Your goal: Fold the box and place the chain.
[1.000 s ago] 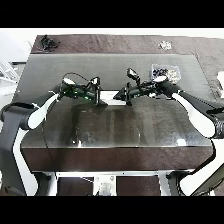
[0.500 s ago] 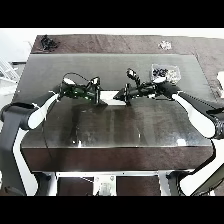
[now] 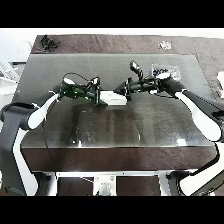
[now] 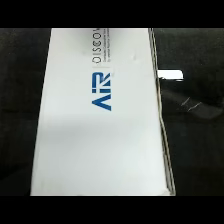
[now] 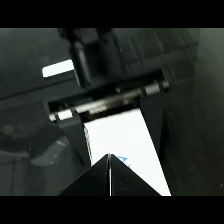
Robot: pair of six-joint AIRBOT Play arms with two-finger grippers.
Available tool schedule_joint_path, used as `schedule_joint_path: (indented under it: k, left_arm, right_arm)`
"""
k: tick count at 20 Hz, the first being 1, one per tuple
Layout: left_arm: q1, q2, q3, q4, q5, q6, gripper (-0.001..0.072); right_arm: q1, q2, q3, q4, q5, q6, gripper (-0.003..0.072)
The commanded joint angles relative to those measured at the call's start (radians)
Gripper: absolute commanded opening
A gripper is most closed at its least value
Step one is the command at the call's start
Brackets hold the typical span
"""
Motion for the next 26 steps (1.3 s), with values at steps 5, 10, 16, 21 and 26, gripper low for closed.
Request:
schedule_joint_path:
  k: [5, 10, 16, 21, 26]
  left_arm:
    - [0.001, 0.0, 0.0, 0.001, 0.0, 0.0, 0.0353]
    - [0.001, 0.0, 0.0, 0.001, 0.0, 0.0, 0.0353]
    - [0.001, 0.0, 0.0, 0.0, 0.0, 0.0, 0.0353]
    - [0.001, 0.0, 0.0, 0.001, 0.0, 0.0, 0.0353]
    - [0.001, 0.0, 0.0, 0.001, -0.004, 0.0, 0.0353]
  right_arm:
    - [-0.006, 0.139, 0.001, 0.048, 0.005, 0.066, 0.001]
    - [-0.039, 0.386, -0.186, 0.029, -0.153, 0.182, 0.0009]
    - [-0.159, 0.815, -0.581, -0.024, -0.361, 0.316, 0.0009]
    - [-0.263, 1.084, -0.903, -0.023, -0.382, 0.318, 0.001]
    - [-0.28, 1.181, -1.104, -0.023, -0.491, 0.317, 0.0011]
